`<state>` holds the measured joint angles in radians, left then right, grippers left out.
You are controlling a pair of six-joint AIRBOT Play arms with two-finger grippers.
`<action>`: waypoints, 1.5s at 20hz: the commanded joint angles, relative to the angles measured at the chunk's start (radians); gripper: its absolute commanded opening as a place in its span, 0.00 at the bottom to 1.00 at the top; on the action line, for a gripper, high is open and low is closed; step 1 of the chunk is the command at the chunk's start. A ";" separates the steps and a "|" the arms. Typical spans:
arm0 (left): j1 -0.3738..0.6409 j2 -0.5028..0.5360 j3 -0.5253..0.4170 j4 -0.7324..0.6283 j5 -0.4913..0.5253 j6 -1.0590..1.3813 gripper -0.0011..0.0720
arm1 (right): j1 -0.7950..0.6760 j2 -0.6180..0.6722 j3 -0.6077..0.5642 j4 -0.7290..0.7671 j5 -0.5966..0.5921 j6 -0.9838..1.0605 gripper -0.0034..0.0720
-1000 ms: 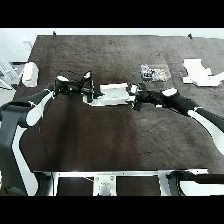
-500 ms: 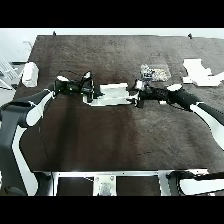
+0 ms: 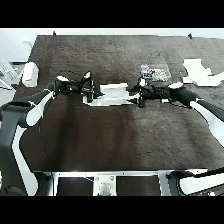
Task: Fold the box and place the chain.
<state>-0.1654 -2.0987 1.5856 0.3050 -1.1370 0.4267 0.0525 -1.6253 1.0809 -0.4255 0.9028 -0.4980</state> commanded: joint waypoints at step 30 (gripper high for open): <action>0.001 -0.001 0.000 -0.002 0.000 0.000 0.04 | -0.022 -0.309 0.357 -0.073 0.329 0.105 0.78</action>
